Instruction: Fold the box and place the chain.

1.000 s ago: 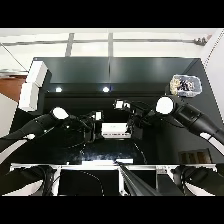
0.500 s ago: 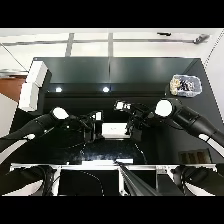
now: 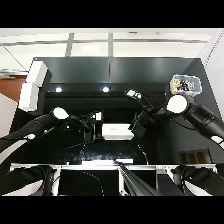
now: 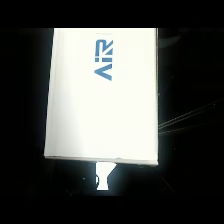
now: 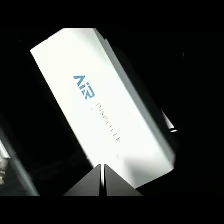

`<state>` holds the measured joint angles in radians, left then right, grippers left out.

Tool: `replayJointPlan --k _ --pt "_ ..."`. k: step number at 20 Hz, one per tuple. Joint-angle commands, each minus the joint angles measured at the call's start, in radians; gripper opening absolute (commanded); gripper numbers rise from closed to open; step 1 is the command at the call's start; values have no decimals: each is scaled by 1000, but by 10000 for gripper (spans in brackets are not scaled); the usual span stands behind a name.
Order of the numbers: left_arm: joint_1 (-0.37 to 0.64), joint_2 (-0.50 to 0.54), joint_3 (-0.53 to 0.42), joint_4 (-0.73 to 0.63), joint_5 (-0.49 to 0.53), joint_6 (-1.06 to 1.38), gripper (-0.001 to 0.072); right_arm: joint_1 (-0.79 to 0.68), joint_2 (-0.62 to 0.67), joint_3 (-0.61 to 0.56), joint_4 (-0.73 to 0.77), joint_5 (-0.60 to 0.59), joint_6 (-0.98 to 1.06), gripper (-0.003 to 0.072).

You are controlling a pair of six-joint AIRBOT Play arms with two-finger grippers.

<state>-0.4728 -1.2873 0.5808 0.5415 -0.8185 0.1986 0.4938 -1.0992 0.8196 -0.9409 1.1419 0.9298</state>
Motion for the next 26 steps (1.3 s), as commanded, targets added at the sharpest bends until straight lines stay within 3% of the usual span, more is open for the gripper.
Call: replayJointPlan --k 1,3,5,10,17,18,20,22,26 --pt "0 0 0 0 3 -1 459 -37 -10 -88 270 -62 121 25" --pt "0 0 0 0 3 0 459 -36 -60 -130 421 -117 120 26" --pt "0 0 0 0 3 -1 459 -34 -113 -131 459 -133 113 26" --pt "0 0 0 0 3 -1 459 -30 -194 -131 438 -143 113 27" --pt "0 0 0 -2 3 -1 461 -34 -199 -114 393 -114 122 32" --pt "0 0 0 -2 3 0 478 -41 -189 -87 393 -72 121 37" --pt "9 7 0 11 -1 -22 705 -78 -141 -15 385 7 121 37" --pt "31 37 5 79 -37 -96 706 -151 -68 45 381 68 121 37" --pt "82 163 31 309 -218 -266 708 -347 72 59 311 120 126 37"
